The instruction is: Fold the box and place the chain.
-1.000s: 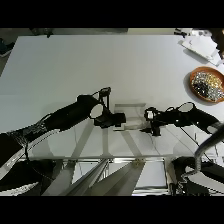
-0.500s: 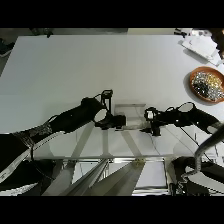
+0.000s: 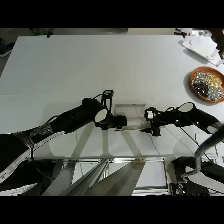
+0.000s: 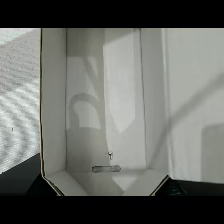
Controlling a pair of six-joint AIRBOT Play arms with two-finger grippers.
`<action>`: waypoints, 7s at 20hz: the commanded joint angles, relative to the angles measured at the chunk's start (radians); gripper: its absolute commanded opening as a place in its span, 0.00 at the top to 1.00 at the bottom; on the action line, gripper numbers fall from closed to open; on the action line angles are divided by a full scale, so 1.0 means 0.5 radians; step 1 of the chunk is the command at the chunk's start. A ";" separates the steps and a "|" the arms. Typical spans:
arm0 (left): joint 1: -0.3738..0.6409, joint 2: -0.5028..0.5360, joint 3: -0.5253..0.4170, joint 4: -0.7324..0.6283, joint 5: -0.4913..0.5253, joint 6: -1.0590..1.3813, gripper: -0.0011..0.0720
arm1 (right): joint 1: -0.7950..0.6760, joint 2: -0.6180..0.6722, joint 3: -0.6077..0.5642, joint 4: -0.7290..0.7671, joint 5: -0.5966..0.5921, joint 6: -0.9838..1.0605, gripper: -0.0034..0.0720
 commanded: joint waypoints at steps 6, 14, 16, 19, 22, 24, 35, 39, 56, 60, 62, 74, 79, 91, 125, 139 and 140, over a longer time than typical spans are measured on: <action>-0.024 -0.008 0.003 0.171 -0.025 0.000 0.32 | 0.002 0.002 -0.001 0.001 0.000 0.001 0.41; -0.049 -0.034 0.008 0.343 -0.009 -0.002 0.12 | 0.002 0.002 -0.001 0.001 0.000 0.001 0.41; -0.053 -0.034 0.008 0.342 0.014 -0.018 0.13 | 0.002 0.002 -0.001 0.001 0.000 0.001 0.41; -0.053 -0.053 0.008 0.317 0.024 -0.061 0.35 | 0.002 0.002 -0.001 0.001 0.000 0.001 0.41; -0.108 -0.114 0.017 0.316 -0.004 -0.074 0.36 | 0.002 0.002 -0.001 0.001 0.000 0.001 0.41; -0.138 -0.183 0.067 0.342 -0.098 -0.076 0.36 | 0.002 0.002 -0.001 0.001 0.000 0.001 0.41; -0.141 -0.264 0.330 0.388 -0.347 -0.150 0.53 | 0.002 0.002 -0.001 0.001 0.000 0.001 0.41; -0.108 -0.264 0.460 0.357 -0.457 -0.156 0.52 | 0.002 0.002 -0.001 0.001 0.000 0.001 0.41; -0.109 -0.394 0.474 0.262 -0.631 -0.516 0.64 | 0.002 0.002 -0.001 0.001 0.000 0.001 0.41; -0.071 -0.394 0.528 0.282 -0.647 -0.448 0.64 | 0.002 0.002 -0.001 0.001 0.000 0.001 0.41; -0.058 -0.394 0.575 0.275 -0.634 -0.448 0.64 | 0.002 0.002 -0.001 0.001 0.000 0.001 0.41; -0.066 -0.463 0.577 0.231 -0.624 -0.404 0.98 | 0.002 0.002 -0.001 0.001 0.000 0.001 0.41; -0.071 -0.463 0.577 0.231 -0.622 -0.404 0.89 | 0.002 0.002 -0.001 0.001 0.000 0.001 0.41; -0.090 -0.461 0.577 0.253 -0.610 -0.404 0.91 | 0.002 0.002 -0.001 0.001 0.000 0.001 0.41; 0.764 0.285 -0.765 -1.811 -0.042 4.883 0.01 | 0.002 0.002 -0.001 0.001 0.000 0.001 0.41; 0.736 0.108 -0.764 -1.929 0.218 5.356 0.00 | 0.002 0.002 -0.001 0.001 0.000 0.001 0.41; 0.719 0.108 -0.763 -1.969 0.224 5.390 0.00 | 0.002 0.002 -0.001 0.001 0.000 0.001 0.41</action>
